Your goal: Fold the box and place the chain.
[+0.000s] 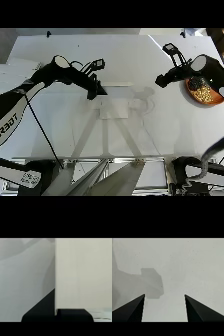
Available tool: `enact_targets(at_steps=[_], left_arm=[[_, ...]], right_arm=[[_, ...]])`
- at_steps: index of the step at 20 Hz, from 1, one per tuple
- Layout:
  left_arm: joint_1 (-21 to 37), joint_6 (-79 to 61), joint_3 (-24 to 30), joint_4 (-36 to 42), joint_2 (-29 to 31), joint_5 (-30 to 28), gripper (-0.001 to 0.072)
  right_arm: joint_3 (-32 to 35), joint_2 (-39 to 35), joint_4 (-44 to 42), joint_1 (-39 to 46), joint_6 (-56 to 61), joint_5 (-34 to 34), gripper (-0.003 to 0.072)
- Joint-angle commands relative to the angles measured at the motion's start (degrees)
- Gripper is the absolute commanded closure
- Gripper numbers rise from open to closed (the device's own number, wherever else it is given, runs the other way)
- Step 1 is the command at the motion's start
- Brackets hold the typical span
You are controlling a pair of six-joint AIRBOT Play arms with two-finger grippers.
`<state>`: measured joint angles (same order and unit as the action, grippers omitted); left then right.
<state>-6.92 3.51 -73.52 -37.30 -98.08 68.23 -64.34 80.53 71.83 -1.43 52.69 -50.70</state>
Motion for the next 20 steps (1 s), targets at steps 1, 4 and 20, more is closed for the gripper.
enact_targets(at_steps=[1,4,20], left_arm=[[0.90,-7.74,1.36,1.42,-1.77,-6.10,0.0707],[0.87,-10.12,1.36,2.54,-2.75,-7.80,0.0705],[0.87,-12.66,1.36,3.41,-5.31,-9.05,0.0701]], right_arm=[[-0.07,-0.04,-0.31,-0.04,0.15,1.03,0.0148],[-0.04,-0.04,-0.28,-0.04,3.26,2.36,0.0149],[-0.04,-0.04,-0.31,-0.04,3.26,2.34,0.0149]])
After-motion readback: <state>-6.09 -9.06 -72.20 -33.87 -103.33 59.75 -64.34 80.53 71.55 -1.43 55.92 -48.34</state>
